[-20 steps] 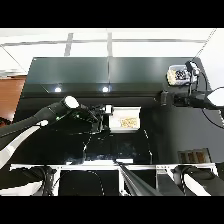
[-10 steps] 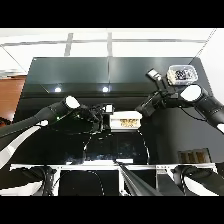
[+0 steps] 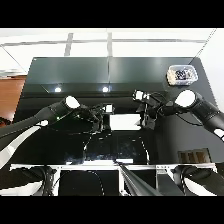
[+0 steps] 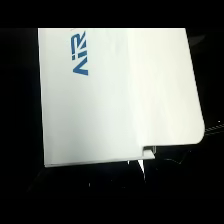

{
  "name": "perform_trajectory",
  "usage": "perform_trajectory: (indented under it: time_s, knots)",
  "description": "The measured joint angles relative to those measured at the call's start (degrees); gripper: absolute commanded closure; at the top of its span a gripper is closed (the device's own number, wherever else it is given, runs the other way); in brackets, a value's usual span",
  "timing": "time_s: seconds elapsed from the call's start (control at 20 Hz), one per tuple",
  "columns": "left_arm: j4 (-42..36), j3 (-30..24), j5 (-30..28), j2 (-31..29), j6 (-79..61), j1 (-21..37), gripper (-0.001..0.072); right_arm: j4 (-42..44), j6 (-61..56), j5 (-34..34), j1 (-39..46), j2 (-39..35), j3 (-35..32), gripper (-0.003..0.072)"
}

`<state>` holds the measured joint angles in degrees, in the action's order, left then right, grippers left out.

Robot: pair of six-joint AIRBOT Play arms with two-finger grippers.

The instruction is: Fold the box and place the chain.

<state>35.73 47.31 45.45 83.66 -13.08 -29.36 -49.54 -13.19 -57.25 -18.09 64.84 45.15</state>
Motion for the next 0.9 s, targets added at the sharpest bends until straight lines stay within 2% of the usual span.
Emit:
perform_trajectory:
  time_s: [0.4,0.45,0.5,0.6,0.9]
  knots:
    - [0.02,0.00,-0.02,0.00,0.02,-0.02,0.0332,0.42,3.04,2.75,-1.75,0.24,-0.50,-0.0018]
    - [0.02,0.00,0.00,0.00,0.02,-0.02,0.0331,0.46,3.15,3.04,-1.79,0.24,-0.50,0.0066]
    - [0.02,0.00,-0.02,0.00,0.02,-0.02,0.0332,0.50,3.26,3.17,-1.79,0.24,-0.50,0.0220]
    - [0.00,0.00,-0.04,0.00,0.09,-0.02,0.0332,0.94,3.28,3.13,-1.86,0.24,-0.50,0.0449]
    - [0.02,0.00,0.02,0.00,-0.02,0.00,0.0332,1.36,1.09,2.91,-1.86,0.28,-0.52,0.0460]
